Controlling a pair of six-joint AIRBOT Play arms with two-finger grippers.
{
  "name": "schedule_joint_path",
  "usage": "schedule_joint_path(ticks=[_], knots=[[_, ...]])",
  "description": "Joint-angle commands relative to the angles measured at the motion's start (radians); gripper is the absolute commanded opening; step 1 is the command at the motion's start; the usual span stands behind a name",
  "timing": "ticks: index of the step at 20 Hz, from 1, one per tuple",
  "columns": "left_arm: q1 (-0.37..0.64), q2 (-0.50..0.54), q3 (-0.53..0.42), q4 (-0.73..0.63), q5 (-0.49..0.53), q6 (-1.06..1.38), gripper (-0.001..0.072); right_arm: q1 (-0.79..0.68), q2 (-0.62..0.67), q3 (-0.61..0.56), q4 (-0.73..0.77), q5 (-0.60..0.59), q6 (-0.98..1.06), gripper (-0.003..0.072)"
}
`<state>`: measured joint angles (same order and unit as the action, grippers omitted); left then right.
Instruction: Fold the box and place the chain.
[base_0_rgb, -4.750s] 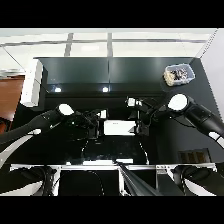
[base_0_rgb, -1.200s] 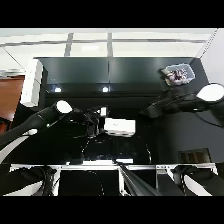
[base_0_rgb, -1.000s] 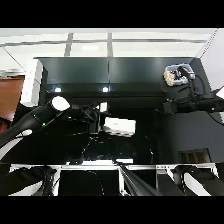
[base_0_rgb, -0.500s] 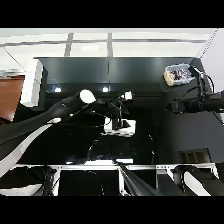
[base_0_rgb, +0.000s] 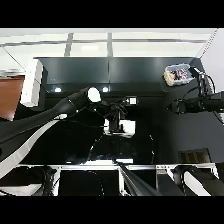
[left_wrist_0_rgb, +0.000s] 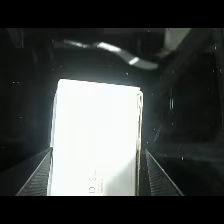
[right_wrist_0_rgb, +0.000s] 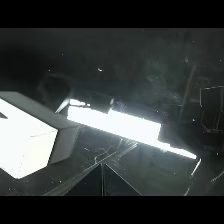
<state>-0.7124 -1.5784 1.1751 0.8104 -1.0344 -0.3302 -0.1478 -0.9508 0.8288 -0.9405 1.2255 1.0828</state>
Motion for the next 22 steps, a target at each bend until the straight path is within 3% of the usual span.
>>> schedule_joint_path(ticks=[1, 8, 9, 11, 13, 18, 22], knots=[[-0.035, -0.002, 0.029, 0.132, -0.026, -0.02, 0.0712, -0.001, 0.001, 0.0, -0.003, 0.0, 0.001, 0.0023], [-0.134, -0.003, 0.055, 0.422, -0.021, -0.359, 0.071, 0.0, 0.0, -0.003, -0.003, -0.008, 0.001, 0.0024], [-0.143, -0.003, 0.055, 0.46, -0.021, -0.421, 0.0681, 0.0, 0.0, -0.005, -0.002, -0.01, 0.001, 0.0024], [-0.143, -0.001, 0.067, 0.519, -0.04, -0.538, 0.0377, 0.0, 0.0, -0.012, -0.003, -0.015, 0.001, 0.0024], [-0.116, 0.019, 0.109, 0.548, -0.108, -0.623, 0.0356, 0.0, 0.0, -0.012, -0.003, -0.015, 0.001, 0.0024], [0.094, 0.21, 0.161, 0.613, -0.337, -0.88, 0.0356, 0.0, 0.001, -0.012, -0.002, -0.013, 0.001, 0.0024], [0.392, 0.404, 0.116, 0.649, -0.561, -0.987, 0.0356, 0.0, 0.0, -0.012, 0.0, -0.008, 0.002, 0.0024]])
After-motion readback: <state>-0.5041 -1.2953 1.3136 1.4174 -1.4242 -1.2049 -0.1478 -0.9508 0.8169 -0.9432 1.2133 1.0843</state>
